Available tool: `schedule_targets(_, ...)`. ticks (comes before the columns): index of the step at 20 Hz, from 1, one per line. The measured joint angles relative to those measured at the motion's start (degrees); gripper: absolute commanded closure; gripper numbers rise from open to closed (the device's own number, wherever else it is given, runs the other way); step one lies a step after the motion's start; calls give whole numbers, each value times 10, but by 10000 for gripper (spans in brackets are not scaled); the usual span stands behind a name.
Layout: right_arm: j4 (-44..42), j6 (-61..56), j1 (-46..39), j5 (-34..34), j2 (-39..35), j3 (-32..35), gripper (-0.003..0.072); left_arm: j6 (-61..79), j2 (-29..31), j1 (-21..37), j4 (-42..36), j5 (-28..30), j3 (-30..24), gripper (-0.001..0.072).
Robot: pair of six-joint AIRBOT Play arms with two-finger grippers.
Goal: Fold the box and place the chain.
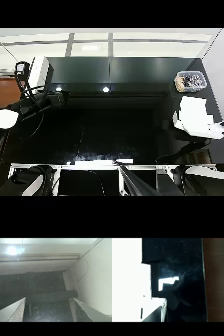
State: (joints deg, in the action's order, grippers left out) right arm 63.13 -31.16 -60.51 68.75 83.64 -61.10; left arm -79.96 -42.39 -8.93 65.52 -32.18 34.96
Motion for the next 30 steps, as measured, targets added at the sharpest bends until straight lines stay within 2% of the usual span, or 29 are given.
schedule_targets(3, -17, -18, 5, 26, -2, 0, 668, 0, 0, 0, 0, 0, 0, 1)
schedule_targets(7, -86, -35, 38, 70, -3, 0, 669, 0, 0, 0, 0, 0, 0, 1)
schedule_targets(11, -166, -54, 109, 118, -3, 2, 670, 0, 0, 0, 0, 0, 0, 1)
schedule_targets(14, -259, -65, 164, 125, -13, 28, 670, 0, -1, 0, 0, -1, 0, 1)
schedule_targets(18, -390, -55, 262, 61, -80, 125, 670, 0, -16, -5, -3, -16, 0, 3)
schedule_targets(21, -466, -31, 352, -14, -178, 216, 670, 0, -39, -26, -9, -19, 0, 5)
schedule_targets(24, -507, -20, 439, -97, -284, 302, 670, 2, -70, -59, -37, -8, 0, 24)
schedule_targets(26, -521, -16, 499, -159, -343, 352, 669, 18, -100, -81, -80, -5, 3, 24)
schedule_targets(30, -518, -14, 586, -243, -391, 398, 669, 113, -179, -99, -211, -51, 27, 23)
